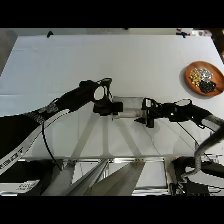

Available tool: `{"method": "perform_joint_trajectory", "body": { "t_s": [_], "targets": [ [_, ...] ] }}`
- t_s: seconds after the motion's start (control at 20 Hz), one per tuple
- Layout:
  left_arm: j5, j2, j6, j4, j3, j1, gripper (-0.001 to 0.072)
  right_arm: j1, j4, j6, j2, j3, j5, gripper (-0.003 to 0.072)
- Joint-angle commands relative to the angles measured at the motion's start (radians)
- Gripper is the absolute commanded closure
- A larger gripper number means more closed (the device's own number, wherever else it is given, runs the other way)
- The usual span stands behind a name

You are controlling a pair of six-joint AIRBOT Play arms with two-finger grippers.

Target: Fold the box and place the chain.

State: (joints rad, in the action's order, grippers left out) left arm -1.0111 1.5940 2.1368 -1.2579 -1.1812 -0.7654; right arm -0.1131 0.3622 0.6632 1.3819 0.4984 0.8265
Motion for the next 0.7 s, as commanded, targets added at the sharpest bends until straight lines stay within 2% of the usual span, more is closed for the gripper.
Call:
{"method": "perform_joint_trajectory", "body": {
  "t_s": [0.0, 0.3, 0.6, 0.65],
  "targets": [
    [0.006, 0.001, 0.114, -0.04, -0.001, -0.024, 0.037, 0.0, 0.0, 0.0, 0.0, 0.0, 0.0, 0.0283],
    [0.105, 0.003, 0.271, -0.13, -0.001, -0.085, 0.0377, 0.0, 0.0, 0.0, 0.0, 0.0, 0.0, 0.0283],
    [0.014, 0.043, 0.272, -0.154, -0.001, -0.086, 0.0382, 0.0, 0.0, 0.0, 0.0, 0.0, 0.0, 0.0283],
    [0.016, 0.044, 0.27, -0.157, -0.001, -0.086, 0.0455, 0.0, 0.0, 0.0, 0.0, 0.0, 0.0, 0.0283]
  ]
}}
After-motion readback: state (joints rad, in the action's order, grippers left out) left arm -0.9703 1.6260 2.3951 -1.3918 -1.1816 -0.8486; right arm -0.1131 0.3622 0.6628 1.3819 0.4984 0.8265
